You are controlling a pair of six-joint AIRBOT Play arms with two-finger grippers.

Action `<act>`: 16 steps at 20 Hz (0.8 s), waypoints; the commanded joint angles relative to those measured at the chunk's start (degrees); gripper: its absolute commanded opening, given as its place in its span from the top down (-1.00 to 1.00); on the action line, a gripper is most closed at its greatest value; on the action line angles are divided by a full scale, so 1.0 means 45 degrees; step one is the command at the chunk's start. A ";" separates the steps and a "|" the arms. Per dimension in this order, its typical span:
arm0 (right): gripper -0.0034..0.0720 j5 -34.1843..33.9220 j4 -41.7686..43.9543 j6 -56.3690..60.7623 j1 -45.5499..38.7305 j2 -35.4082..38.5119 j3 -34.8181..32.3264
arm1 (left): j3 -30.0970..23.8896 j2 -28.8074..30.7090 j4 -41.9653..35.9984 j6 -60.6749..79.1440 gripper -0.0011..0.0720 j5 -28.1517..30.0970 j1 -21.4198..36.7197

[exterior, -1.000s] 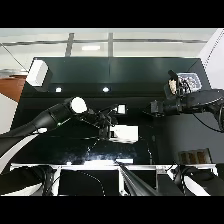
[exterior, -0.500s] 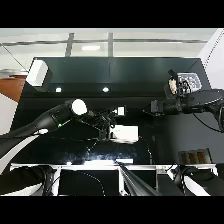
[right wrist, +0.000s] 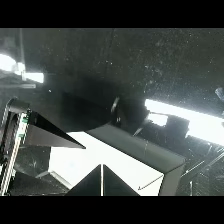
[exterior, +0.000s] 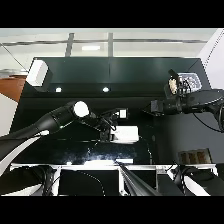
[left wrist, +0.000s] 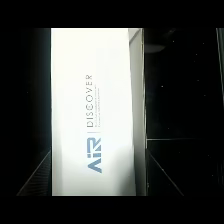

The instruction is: Fold the box and place the chain.

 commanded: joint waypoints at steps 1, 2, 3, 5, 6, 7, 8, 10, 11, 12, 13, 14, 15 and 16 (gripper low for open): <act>0.85 0.0005 0.0005 0.0005 0.0000 0.0010 0.0015 | -0.0005 -0.0010 0.0015 -0.0005 -0.98 0.0029 -0.0039; 0.85 0.0005 0.0005 0.0010 -0.0005 0.0010 0.0015 | -0.0010 -0.0015 0.0029 -0.0005 -0.98 0.0034 -0.0083; 0.85 0.0005 0.0000 0.0005 0.0000 0.0010 0.0015 | -0.0010 -0.0015 0.0058 -0.0010 -0.98 0.0034 -0.0141; 0.85 0.0005 0.0000 0.0010 0.0000 0.0010 0.0015 | -0.0010 -0.0015 0.0185 -0.0189 -0.99 0.0151 -0.0340; 0.85 0.0005 0.0005 0.0005 0.0000 0.0010 0.0015 | -0.0010 -0.0015 0.0486 -0.0636 -0.99 0.0403 -0.0510; 0.85 0.0005 0.0005 0.0010 0.0000 0.0010 0.0015 | -0.0010 -0.0015 0.0918 -0.1151 -0.99 0.0709 -0.0661; 0.85 0.0005 0.0005 0.0010 -0.0005 0.0010 0.0015 | -0.0010 -0.0015 0.1399 -0.1647 -0.99 0.0981 -0.0811; 0.85 0.0005 0.0005 0.0010 0.0000 0.0010 0.0015 | -0.0010 -0.0015 0.1914 -0.2161 -0.99 0.1161 -0.1015; 0.85 0.0005 0.0005 0.0005 0.0000 0.0010 0.0015 | -0.0010 -0.0015 0.1904 -0.2176 -0.99 0.1171 -0.1073; 0.85 0.0005 0.0005 0.0005 -0.0005 0.0010 0.0015 | -0.0010 -0.0015 0.1904 -0.2181 -0.99 0.1171 -0.1112; 0.85 0.0005 0.0005 0.0005 -0.0005 0.0010 0.0015 | -0.0010 -0.0015 0.1904 -0.2181 -0.99 0.1171 -0.1137; 0.85 0.0000 0.0005 0.0005 0.0000 0.0010 0.0015 | -0.0005 -0.0015 0.1894 -0.2181 -0.99 0.1175 -0.1141; 0.85 0.0005 0.0005 0.0005 0.0000 0.0010 0.0015 | -0.0005 -0.0015 0.1894 -0.2181 -0.99 0.1190 -0.1117; 0.85 0.0000 0.0005 0.0010 0.0000 0.0010 0.0015 | 0.0000 -0.0010 0.1914 -0.2254 -0.98 0.1277 -0.1093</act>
